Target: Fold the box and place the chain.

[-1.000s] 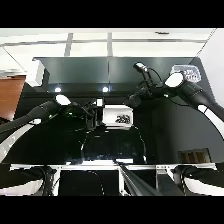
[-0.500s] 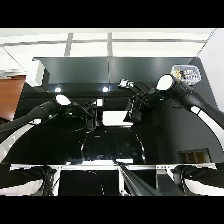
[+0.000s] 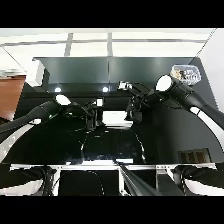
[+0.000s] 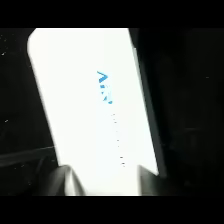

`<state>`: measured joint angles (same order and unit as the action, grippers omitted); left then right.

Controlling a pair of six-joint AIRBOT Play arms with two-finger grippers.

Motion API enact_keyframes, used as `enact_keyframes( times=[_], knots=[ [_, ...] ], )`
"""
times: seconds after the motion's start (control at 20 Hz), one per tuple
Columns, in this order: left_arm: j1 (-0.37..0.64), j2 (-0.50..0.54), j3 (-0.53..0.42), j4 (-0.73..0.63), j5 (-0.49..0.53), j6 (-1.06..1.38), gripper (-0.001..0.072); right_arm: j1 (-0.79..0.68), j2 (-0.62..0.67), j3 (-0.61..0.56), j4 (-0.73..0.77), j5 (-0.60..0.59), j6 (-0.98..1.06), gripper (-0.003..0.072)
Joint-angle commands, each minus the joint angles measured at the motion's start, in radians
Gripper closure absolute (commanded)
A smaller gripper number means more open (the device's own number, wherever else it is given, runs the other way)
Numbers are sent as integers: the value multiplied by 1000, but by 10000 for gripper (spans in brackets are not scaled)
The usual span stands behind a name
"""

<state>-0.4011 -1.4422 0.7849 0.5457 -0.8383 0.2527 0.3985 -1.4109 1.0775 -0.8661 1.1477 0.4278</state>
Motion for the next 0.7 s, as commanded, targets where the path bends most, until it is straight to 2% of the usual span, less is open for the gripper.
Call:
enact_keyframes(
  times=[0.0,0.05,0.15,0.65],
  knots=[
    [0,-1,1,0,0,2,250,1,2,0,-7,-6,18,245],
    [0,-1,1,0,0,2,250,1,3,0,-6,-6,23,247],
    [0,-1,1,0,0,2,250,1,3,0,-6,5,29,379],
    [0,-1,1,0,0,2,250,2,3,-2,-11,53,48,379]
  ],
)
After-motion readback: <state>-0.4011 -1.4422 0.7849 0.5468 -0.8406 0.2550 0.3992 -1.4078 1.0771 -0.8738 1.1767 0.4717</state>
